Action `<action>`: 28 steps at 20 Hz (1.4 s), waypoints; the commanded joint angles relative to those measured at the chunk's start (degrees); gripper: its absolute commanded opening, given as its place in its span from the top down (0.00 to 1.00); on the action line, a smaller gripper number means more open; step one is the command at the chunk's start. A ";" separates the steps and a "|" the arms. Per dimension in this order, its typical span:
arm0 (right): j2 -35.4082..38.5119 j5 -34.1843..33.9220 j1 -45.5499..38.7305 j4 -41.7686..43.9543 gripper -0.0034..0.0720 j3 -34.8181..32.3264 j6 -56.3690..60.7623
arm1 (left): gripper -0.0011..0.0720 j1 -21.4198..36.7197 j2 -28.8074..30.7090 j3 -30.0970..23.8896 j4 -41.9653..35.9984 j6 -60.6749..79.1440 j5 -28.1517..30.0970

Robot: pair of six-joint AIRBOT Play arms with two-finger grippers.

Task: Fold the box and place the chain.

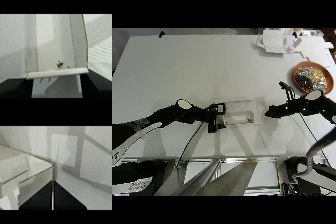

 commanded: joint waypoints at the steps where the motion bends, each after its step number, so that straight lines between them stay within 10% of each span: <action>1: -0.35 -1.68 -0.76 -0.13 0.93 -1.03 0.20 | 0.80 0.02 0.02 0.00 0.02 0.02 0.00; 16: -2.54 4.46 -0.66 12.70 0.93 -2.49 -5.03 | 0.80 0.02 0.02 0.00 0.02 0.00 0.00; 28: 3.02 1.49 8.74 13.81 0.41 -2.49 -6.47 | 0.80 0.02 0.02 0.00 0.02 0.00 0.00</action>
